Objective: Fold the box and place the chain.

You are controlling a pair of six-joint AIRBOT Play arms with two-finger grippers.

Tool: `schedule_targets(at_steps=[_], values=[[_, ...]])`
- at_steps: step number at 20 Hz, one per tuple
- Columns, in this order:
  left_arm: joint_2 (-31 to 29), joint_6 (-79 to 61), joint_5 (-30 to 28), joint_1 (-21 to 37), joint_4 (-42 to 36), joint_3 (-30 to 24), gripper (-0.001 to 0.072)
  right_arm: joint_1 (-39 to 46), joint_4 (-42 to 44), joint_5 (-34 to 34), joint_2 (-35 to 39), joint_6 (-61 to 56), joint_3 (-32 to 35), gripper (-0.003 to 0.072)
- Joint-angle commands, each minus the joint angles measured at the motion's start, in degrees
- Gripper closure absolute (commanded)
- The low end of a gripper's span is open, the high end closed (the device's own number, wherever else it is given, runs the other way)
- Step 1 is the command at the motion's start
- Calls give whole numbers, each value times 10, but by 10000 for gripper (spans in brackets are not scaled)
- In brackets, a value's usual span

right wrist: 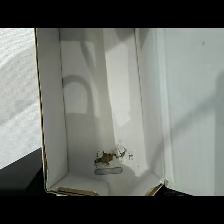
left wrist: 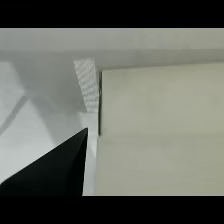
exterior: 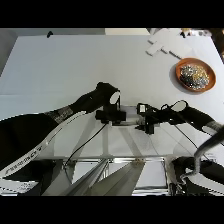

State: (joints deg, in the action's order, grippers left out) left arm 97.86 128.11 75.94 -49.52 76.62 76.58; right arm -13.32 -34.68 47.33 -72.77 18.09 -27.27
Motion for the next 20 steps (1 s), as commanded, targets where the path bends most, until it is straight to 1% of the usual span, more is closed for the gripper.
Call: schedule_targets(at_steps=[1, 2, 5, 7, 9, 10, 11, 12, 13, 14, 16, 17, 18, 20], values=[[-24, -85, 51, 14, -1, 1, 281, 0, 0, 0, 0, 0, 0, 463], [-35, -104, 64, 23, -1, 1, 255, 0, 0, 0, 0, 0, 0, 463], [-91, -176, 74, 54, -6, 1, 247, 0, 0, 0, 0, 0, 0, 463], [-142, -269, 87, 78, -14, 1, 248, 0, 0, 0, 0, 0, 0, 463], [-194, -394, 94, 109, -12, -3, 248, 0, 0, 0, 0, 0, 0, 463], [-220, -466, 75, 126, -14, -18, 246, 0, 0, 0, 0, 0, 0, 463], [-243, -548, 46, 141, -17, -42, 224, 0, 0, 0, 0, 0, 0, 463], [-265, -664, 3, 159, -33, -84, 94, 0, 0, 0, 0, 0, 0, 463], [-279, -775, -47, 176, -61, -132, 54, 0, 0, 0, 0, 0, 0, 463], [-288, -896, -97, 194, -102, -189, 52, 0, 0, 0, 0, 0, 0, 463], [-280, -1129, -191, 221, -176, -292, 52, 0, 0, 0, 0, 0, 0, 463], [-269, -1216, -229, 228, -205, -328, 52, 0, 0, 0, 0, 0, 0, 463], [-252, -1293, -253, 229, -234, -350, 53, 0, 0, 0, 0, 0, 0, 463], [-214, -1378, -262, 229, -311, -355, 52, 0, 0, 0, 0, 0, 0, 463]])
